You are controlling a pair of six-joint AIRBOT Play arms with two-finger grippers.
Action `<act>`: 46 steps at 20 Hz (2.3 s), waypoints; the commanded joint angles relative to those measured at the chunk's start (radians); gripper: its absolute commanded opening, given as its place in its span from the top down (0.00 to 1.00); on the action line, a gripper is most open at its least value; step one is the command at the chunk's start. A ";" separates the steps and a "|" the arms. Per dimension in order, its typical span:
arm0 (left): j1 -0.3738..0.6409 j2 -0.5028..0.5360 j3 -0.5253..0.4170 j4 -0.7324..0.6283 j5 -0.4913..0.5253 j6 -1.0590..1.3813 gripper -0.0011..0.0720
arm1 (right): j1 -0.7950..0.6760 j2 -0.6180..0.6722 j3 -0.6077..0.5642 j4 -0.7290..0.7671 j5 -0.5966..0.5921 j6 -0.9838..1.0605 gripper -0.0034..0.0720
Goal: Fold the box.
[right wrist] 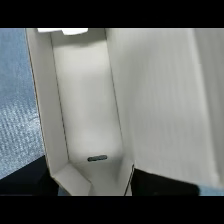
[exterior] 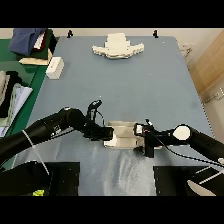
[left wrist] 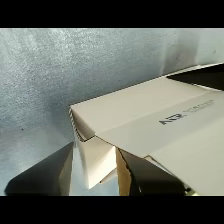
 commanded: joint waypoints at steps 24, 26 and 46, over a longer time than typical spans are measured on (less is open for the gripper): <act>-0.298 -0.347 0.335 0.500 -0.214 -0.619 0.96 | 0.001 0.000 0.000 0.000 0.000 0.001 0.27; -0.298 -0.346 0.338 0.491 -0.216 -0.618 0.96 | 0.001 0.000 0.000 0.000 0.000 0.001 0.27; 0.126 -0.002 0.386 0.126 -0.661 -0.025 0.96 | 0.001 0.000 0.000 0.000 0.000 0.001 0.27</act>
